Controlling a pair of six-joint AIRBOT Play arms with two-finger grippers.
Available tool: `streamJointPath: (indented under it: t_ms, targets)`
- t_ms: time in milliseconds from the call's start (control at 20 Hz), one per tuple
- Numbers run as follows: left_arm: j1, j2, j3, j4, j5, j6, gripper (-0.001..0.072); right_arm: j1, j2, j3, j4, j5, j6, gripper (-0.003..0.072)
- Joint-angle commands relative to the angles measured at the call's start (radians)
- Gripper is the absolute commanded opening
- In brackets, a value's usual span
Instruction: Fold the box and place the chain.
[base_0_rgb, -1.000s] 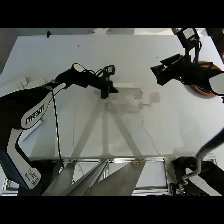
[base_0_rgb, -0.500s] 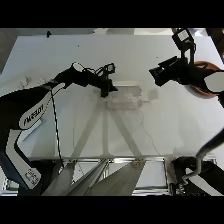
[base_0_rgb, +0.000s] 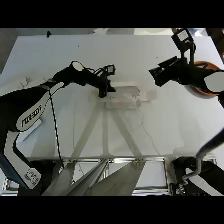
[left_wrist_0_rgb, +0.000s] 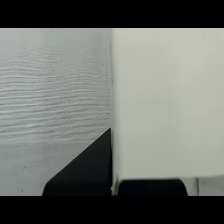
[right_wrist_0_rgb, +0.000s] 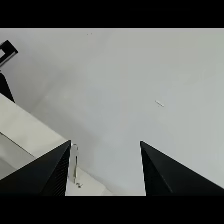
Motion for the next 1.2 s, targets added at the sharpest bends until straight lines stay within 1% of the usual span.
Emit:
streamJointPath:
  t_ms: [0,400,950,1050,1100,1150]
  targets:
    - [-0.001,-0.002,0.000,0.015,0.009,-0.001,0.0008,0.000,-0.001,0.001,0.003,0.008,0.000,0.0456]
    - [-0.001,-0.002,0.000,0.017,0.033,-0.001,0.0010,0.000,-0.001,0.001,0.003,0.029,0.003,0.0456]
    - [-0.001,0.000,0.000,0.017,0.021,-0.001,0.0010,0.000,-0.001,0.001,0.009,0.038,0.003,0.0456]
    - [-0.001,0.000,0.000,0.016,0.021,0.000,0.0010,0.000,-0.001,0.001,0.010,0.088,-0.034,0.0458]
    - [-0.001,0.000,0.000,0.017,0.021,0.000,0.0010,0.000,-0.001,0.001,0.010,0.130,-0.097,0.0465]
    - [-0.001,0.000,0.000,0.017,0.021,0.000,0.0011,0.001,-0.001,0.001,0.012,0.168,-0.172,0.0520]
